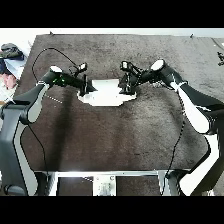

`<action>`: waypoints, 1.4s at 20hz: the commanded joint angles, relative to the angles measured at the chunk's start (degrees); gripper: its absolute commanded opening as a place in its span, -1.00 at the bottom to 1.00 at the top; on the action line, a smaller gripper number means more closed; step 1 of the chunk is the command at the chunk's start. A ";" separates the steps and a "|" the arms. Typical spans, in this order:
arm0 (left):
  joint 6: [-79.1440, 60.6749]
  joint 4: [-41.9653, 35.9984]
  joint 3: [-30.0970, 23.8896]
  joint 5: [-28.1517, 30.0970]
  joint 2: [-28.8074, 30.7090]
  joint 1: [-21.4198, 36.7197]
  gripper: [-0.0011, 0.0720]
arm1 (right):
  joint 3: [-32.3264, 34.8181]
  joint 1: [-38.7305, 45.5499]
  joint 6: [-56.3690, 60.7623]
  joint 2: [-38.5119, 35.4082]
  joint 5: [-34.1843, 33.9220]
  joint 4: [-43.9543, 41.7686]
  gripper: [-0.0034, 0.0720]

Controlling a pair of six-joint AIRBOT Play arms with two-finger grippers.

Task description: Fold the box and place the chain.

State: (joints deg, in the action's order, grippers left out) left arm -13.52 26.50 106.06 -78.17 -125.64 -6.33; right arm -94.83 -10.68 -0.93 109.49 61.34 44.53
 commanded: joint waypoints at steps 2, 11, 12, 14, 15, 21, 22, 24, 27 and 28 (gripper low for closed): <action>0.00 0.00 0.00 0.20 -0.02 0.07 -0.93 | 0.04 -0.04 -0.98 0.92 3.26 -2.51 0.89; 0.00 0.00 0.00 0.22 -0.02 0.07 -0.93 | 0.09 3.74 10.05 -3.54 13.31 -1.90 0.89; 0.00 0.00 0.00 0.22 -0.02 0.07 -0.93 | 0.17 3.67 11.41 -3.69 15.21 -1.90 0.89; 0.00 0.00 0.00 0.22 -0.02 0.07 -0.93 | 0.50 3.30 13.22 -3.72 17.73 -1.73 0.89; 0.00 0.00 0.00 0.22 -0.02 0.07 -0.93 | 0.98 3.06 13.75 -3.89 18.47 -1.73 0.89; 0.00 0.00 0.00 0.20 -0.02 0.07 -0.93 | 11.02 1.64 13.62 -12.13 13.22 -1.77 0.89; 0.00 0.00 0.00 0.22 -0.02 0.07 -0.93 | 14.03 1.36 11.96 -13.94 9.84 -2.25 0.89; 0.00 0.00 0.00 0.22 -0.02 0.07 -0.93 | 21.07 0.15 4.13 -16.81 -0.85 -3.54 0.90; 0.00 0.00 0.00 0.20 -0.02 0.07 -0.93 | 26.82 -2.64 -13.20 -16.31 -7.82 -6.45 1.00; 0.00 0.00 0.00 0.22 -0.02 0.07 -0.94 | 27.71 -3.72 -16.65 -15.85 -9.35 -6.45 1.00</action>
